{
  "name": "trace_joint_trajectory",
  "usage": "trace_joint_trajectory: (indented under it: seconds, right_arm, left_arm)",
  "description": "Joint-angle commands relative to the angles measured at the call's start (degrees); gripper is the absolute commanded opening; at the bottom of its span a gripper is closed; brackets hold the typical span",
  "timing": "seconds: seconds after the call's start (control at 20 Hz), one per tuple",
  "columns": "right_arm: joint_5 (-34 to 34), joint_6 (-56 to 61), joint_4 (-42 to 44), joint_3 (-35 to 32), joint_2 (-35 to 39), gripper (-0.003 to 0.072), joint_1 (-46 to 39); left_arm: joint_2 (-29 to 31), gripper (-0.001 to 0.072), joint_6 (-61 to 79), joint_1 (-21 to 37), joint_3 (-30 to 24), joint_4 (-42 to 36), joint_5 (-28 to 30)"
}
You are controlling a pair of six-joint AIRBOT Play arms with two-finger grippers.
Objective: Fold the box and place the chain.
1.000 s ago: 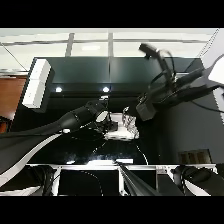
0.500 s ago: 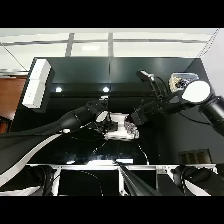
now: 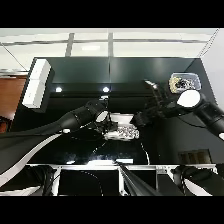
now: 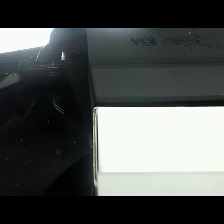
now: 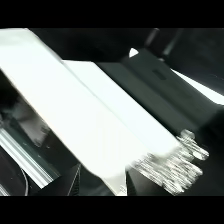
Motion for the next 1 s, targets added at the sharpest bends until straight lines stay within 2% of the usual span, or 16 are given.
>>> trace_joint_trajectory:
  seconds: [0.0, 0.15, 0.2, 0.25, 0.35, 0.55, 0.95]
  right_arm:
    - [7.15, -4.61, -5.99, -0.11, 2.60, 0.0356, -8.92]
    - [1.62, -16.20, -5.07, -6.45, 4.31, 0.0356, -12.63]
    - [-2.29, -20.02, -4.00, -9.20, 4.31, 0.0414, -11.87]
    - [-7.17, -22.77, -4.59, -11.56, 4.28, 0.0720, -10.67]
    - [-14.19, -29.49, -8.46, -14.14, 4.22, 0.0720, -7.54]
    - [-14.60, -50.64, -9.79, -15.26, 3.50, 0.0720, -0.44]
    - [-17.09, -55.74, -6.91, -15.43, -0.96, 0.0720, 6.99]
  left_arm:
    - [0.00, 0.0030, 0.02, 0.04, 0.04, 0.00, 0.07]
    - [0.00, 0.0030, 0.02, 0.04, 0.04, 0.00, 0.07]
    - [0.00, 0.0030, 0.02, 0.04, 0.04, 0.02, 0.07]
    - [0.00, 0.0030, 0.02, 0.07, 0.04, 0.04, 0.09]
    - [0.00, 0.0030, 0.02, 0.13, 0.04, 0.04, 0.13]
    - [0.00, 0.0030, 0.00, 0.55, 0.04, 0.02, 0.13]
    - [0.00, 0.0030, 0.02, 0.70, 0.04, -0.02, 0.09]
